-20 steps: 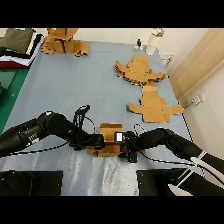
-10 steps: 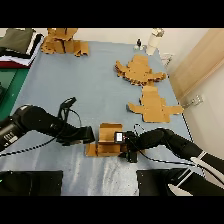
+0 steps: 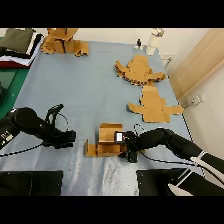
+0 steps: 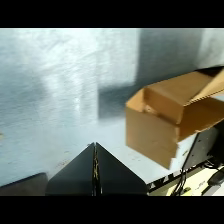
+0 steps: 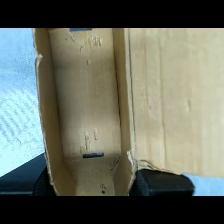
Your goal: Fold the box.
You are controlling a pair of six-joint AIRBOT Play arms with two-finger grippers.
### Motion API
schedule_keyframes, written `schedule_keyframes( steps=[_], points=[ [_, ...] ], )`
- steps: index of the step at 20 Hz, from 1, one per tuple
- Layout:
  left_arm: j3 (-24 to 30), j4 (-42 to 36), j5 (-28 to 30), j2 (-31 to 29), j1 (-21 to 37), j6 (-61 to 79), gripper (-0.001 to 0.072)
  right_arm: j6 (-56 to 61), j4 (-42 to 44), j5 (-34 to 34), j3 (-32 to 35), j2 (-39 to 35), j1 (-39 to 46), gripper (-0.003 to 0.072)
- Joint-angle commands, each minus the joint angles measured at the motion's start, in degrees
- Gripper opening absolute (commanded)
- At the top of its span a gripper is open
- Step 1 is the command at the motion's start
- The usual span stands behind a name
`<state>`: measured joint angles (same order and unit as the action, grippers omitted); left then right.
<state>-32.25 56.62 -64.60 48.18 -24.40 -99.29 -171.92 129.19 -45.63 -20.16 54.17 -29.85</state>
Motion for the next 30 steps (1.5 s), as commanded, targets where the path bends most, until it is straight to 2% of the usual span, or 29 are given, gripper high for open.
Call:
schedule_keyframes(
  steps=[1,3,5,7,12,14,16,21,26,29,30],
  points=[
    [5.1,-6.2,-0.9,0.0,7.3,8.0,0.0013,0.0,0.0,0.1,0.0,0.0,0.0,0.044],
    [9.2,-17.6,-0.5,0.5,11.0,16.3,0.0013,0.0,0.0,0.1,0.0,0.0,0.0,0.044],
    [11.9,-22.0,1.4,1.8,11.5,19.3,0.0013,0.0,0.0,0.1,0.0,0.0,0.0,0.044],
    [12.8,-22.6,3.8,3.4,9.6,19.8,0.0013,0.0,0.0,0.1,0.0,0.0,0.0,0.044],
    [12.8,-30.1,12.7,9.4,1.1,24.7,0.0013,0.0,0.0,0.1,0.0,0.0,0.0,0.044],
    [12.4,-32.8,13.5,12.2,-1.2,26.8,0.0013,0.0,0.0,0.1,0.0,0.0,0.0,0.044],
    [11.1,-35.6,13.8,12.4,-1.9,29.1,0.0013,0.0,0.0,0.1,0.0,0.0,0.0,0.044],
    [6.3,-35.6,13.2,11.4,-2.6,27.7,0.0013,0.0,0.0,0.1,0.0,0.0,0.0,0.044],
    [6.1,-35.1,13.2,11.3,-3.8,27.6,0.0014,0.0,0.0,0.1,0.0,0.0,0.0,0.044],
    [5.7,-31.7,12.3,11.3,-3.7,24.8,0.0017,0.0,0.0,0.1,0.0,0.0,0.0,0.044],
    [5.3,-30.8,11.6,11.3,-3.7,24.2,0.0164,0.0,0.0,0.1,0.0,0.0,0.0,0.044]
  ],
)
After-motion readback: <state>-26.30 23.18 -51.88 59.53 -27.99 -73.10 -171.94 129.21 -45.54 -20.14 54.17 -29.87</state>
